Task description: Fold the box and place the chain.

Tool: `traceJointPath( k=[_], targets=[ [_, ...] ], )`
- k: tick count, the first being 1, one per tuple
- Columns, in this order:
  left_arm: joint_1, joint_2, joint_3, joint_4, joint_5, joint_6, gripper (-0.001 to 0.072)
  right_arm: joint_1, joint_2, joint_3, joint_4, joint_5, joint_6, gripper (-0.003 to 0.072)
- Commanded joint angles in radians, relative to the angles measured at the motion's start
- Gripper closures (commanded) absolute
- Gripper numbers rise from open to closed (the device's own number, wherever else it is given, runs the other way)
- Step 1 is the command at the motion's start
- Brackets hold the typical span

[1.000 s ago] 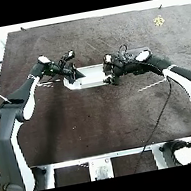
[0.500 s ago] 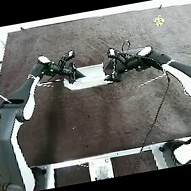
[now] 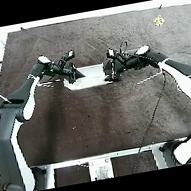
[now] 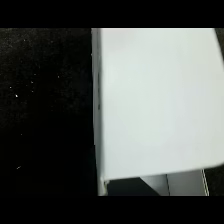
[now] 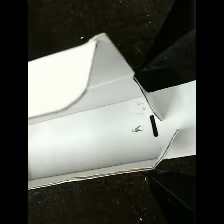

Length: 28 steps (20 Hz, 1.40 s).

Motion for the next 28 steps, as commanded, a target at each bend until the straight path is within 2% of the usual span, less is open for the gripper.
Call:
traceJointPath(
  k=[1, 6, 15, 20, 28],
  targets=[
    [0.0, 0.0, 0.001, 0.0, 0.0, 0.001, 0.0699, -0.003, -0.069, 0.089, 0.003, 0.071, 0.013, 0.0008],
    [0.0, 0.0, 0.001, 0.0, 0.0, 0.0, 0.0699, -0.005, -0.136, 0.162, 0.025, 0.157, 0.013, 0.0008],
    [0.0, 0.0, 0.001, 0.0, 0.0, 0.001, 0.0699, 0.012, -0.187, 0.174, 0.009, 0.153, -0.018, 0.0011],
    [0.0, 0.0, 0.001, 0.0, 0.0, 0.001, 0.0699, 0.023, -0.24, 0.232, 0.009, 0.157, -0.018, 0.0011],
    [0.0, 0.0, 0.001, -0.002, 0.0, 0.0, 0.0699, 0.03, -0.242, 0.231, -0.027, 0.156, -0.017, 0.001]
  ],
)
